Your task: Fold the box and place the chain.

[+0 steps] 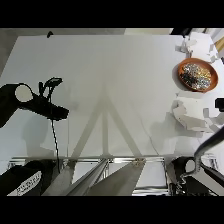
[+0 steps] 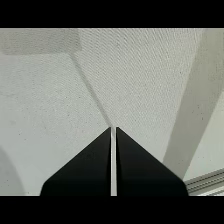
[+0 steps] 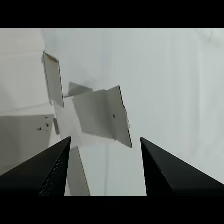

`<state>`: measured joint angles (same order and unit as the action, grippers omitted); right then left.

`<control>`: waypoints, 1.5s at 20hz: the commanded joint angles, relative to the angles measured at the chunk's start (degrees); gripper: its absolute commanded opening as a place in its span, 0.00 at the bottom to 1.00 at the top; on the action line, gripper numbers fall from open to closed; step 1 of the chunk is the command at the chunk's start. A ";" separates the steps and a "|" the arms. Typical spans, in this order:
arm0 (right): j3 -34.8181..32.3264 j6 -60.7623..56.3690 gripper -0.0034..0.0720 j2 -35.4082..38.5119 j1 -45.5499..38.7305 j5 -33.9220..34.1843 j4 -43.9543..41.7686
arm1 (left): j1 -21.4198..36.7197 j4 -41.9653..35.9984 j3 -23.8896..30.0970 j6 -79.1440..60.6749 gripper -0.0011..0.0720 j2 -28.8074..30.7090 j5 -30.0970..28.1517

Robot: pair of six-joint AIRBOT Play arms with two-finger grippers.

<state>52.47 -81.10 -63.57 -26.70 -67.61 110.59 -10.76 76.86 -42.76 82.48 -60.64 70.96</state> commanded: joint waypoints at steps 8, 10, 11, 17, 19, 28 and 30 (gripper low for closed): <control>0.04 1.40 0.69 -6.93 -1.29 -0.52 4.94 | -0.04 0.02 0.02 0.00 0.06 0.00 -0.02; 0.04 1.40 0.69 -7.17 -1.27 0.68 4.72 | -0.04 0.00 0.02 0.00 0.06 0.02 0.00; 0.04 1.40 0.68 -7.67 -1.29 0.81 4.72 | -0.04 0.02 0.02 0.00 0.06 0.02 0.00; 0.04 0.44 0.46 -13.27 -1.29 0.31 6.40 | -0.04 0.02 0.02 0.00 0.06 0.02 0.00; 0.04 0.11 0.41 -14.93 -1.29 -1.51 8.81 | -0.04 0.00 0.02 0.00 0.06 0.00 0.00; 0.04 -1.22 0.15 -15.61 -1.27 -0.94 9.14 | -0.04 0.02 0.02 0.00 0.06 0.02 0.00; 0.04 -1.11 0.07 -15.56 -1.18 -1.92 8.72 | -0.04 0.02 0.02 0.00 0.06 0.02 0.00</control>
<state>52.49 -82.08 -79.07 -27.94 -68.64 119.55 -10.76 76.86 -42.76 82.50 -60.64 70.96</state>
